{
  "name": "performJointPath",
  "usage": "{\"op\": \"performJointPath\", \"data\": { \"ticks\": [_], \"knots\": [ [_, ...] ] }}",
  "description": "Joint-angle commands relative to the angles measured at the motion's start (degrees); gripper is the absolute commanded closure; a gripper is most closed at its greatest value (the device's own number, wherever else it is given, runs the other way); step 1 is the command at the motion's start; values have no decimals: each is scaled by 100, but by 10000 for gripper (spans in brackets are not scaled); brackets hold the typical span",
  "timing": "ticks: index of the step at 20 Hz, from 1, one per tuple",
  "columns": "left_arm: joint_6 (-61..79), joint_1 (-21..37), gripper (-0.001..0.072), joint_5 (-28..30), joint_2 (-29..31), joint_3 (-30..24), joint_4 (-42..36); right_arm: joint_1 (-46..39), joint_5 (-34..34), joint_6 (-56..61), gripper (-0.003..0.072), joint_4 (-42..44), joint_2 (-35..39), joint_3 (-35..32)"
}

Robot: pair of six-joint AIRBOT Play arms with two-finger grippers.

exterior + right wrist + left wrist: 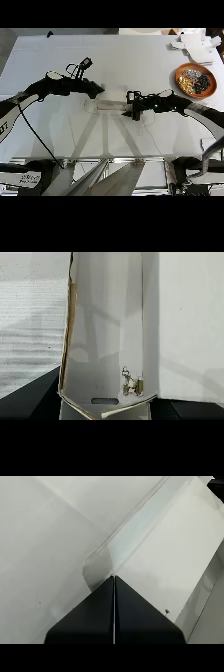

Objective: Fold the box and place the chain.

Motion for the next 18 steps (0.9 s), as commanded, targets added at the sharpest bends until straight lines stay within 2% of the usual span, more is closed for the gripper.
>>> {"op": "performJointPath", "data": {
  "ticks": [1, 6, 9, 11, 14, 18],
  "knots": [
    [-96, 35, 706, -136, 90, -4, -4, 4, 0, -4, 299, -11, -4, 4],
    [-96, 348, 705, -1147, 782, -4, 391, 4, 0, -2, 299, -11, -4, 4],
    [-96, 422, 702, -1919, 1185, -4, 1550, 4, 0, -2, 299, -11, -4, 4],
    [-129, 345, 702, -2164, 1213, -7, 2420, 4, 0, -4, 299, -11, -4, 4],
    [-846, 179, 702, -1961, 1067, -7, 3215, 4, 0, -4, 299, -11, -4, 4],
    [-2409, -2, 702, -1257, 911, -9, 4328, 4, 0, -4, 299, -11, -4, 4]
  ]
}}
